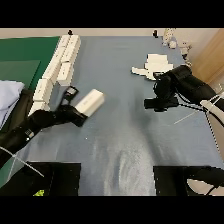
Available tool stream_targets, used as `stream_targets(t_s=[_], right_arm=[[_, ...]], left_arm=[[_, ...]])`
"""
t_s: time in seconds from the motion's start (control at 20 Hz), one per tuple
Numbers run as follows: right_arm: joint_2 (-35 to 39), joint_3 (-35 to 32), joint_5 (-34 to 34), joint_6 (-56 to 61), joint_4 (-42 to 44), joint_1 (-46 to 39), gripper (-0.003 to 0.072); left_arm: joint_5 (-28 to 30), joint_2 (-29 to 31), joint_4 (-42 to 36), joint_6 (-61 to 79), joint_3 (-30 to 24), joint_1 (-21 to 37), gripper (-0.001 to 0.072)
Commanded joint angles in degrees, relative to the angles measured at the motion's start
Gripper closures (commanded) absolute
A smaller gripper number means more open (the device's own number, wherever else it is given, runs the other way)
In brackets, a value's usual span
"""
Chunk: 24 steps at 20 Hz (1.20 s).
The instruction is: Fold the box.
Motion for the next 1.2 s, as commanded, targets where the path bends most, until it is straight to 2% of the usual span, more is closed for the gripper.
stream_targets(t_s=[0.0,0.1,0.2,0.4,0.7,0.8,0.95,1.15], right_arm=[[-0.04,0.07,-0.04,0.04,0.0,-0.04,0.0681],[-0.04,0.07,-0.04,0.04,0.0,-0.04,0.0682],[-0.04,0.07,-0.04,0.04,0.0,-0.04,0.0682],[-0.04,0.07,-0.04,0.04,0.0,-0.04,0.0682],[-0.04,0.07,-0.04,0.04,0.0,-0.04,0.0682],[-0.04,0.07,-0.04,0.04,0.0,-0.04,0.0681],[-0.04,0.07,-0.04,0.04,0.0,-0.04,0.0682],[-0.04,0.07,-0.04,0.04,0.0,-0.04,0.0682]], left_arm=[[-2.05,2.56,13.42,-17.75,0.15,15.47,0.0236],[-0.61,0.59,13.44,-17.7,0.7,19.5,0.0236],[0.98,-3.21,13.46,-17.64,2.54,20.94,0.0235],[4.24,-13.55,13.42,-17.27,9.64,19.28,0.0236],[3.91,-27.28,13.03,-18.51,22.08,16.94,0.0235],[3.19,-29.55,13.03,-18.78,24.22,16.94,0.0236],[3.37,-30.75,13.07,-18.75,24.39,16.96,0.0236],[6.8,-30.75,13.03,-18.75,24.39,16.96,0.0235]])
